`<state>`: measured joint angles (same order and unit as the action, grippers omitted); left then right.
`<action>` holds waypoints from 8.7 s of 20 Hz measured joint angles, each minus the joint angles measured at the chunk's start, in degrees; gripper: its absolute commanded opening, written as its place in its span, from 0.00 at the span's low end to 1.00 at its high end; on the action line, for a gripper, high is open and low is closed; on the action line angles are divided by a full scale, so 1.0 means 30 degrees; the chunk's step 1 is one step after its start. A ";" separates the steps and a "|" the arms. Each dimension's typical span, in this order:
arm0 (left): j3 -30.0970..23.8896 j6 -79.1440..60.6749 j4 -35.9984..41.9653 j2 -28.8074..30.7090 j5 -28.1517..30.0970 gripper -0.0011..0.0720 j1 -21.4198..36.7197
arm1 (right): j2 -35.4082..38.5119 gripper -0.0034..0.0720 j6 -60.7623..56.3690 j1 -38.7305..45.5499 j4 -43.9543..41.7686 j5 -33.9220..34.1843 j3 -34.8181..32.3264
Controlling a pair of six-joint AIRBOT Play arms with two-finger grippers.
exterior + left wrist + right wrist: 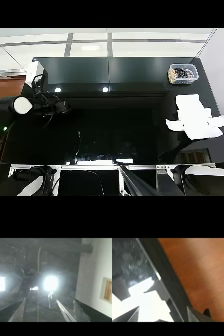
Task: Fold the box and place the chain.
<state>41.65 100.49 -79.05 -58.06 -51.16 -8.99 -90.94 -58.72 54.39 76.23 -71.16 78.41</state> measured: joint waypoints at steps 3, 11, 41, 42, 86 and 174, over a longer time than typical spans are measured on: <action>0.0510 0.0284 -0.0255 -0.0772 -0.0503 0.99 0.0000 | -0.1107 0.71 0.2259 -0.0058 -0.0517 -0.0576 0.0415; 0.0809 0.0488 -0.0495 -0.1224 -0.0823 0.99 0.0000 | -0.0510 0.07 0.4124 -0.1523 -0.1523 -0.2543 0.0401; 0.6710 -1.6342 1.7194 -1.3063 -0.7293 0.96 0.0073 | 1.4054 0.07 0.0656 -2.1209 -1.6167 1.2779 -1.9802; 0.6929 -1.6750 1.7646 -1.3617 -0.7715 0.95 -0.0022 | 1.4061 0.07 0.0648 -2.1230 -1.6189 1.2815 -1.9817; 0.2892 -3.5008 1.4411 -0.8918 0.1406 0.05 -0.6193 | 1.4054 0.98 1.1220 -2.3962 -0.5421 0.5450 -1.5132; 0.3228 -3.5947 1.2852 -0.9165 0.1501 0.05 -0.6302 | 0.6659 0.98 2.5405 -2.4560 -1.4870 0.9318 -1.5475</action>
<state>51.33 -7.35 -40.49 -85.56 -46.65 -27.90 -70.96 17.50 -19.29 31.62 -43.20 31.99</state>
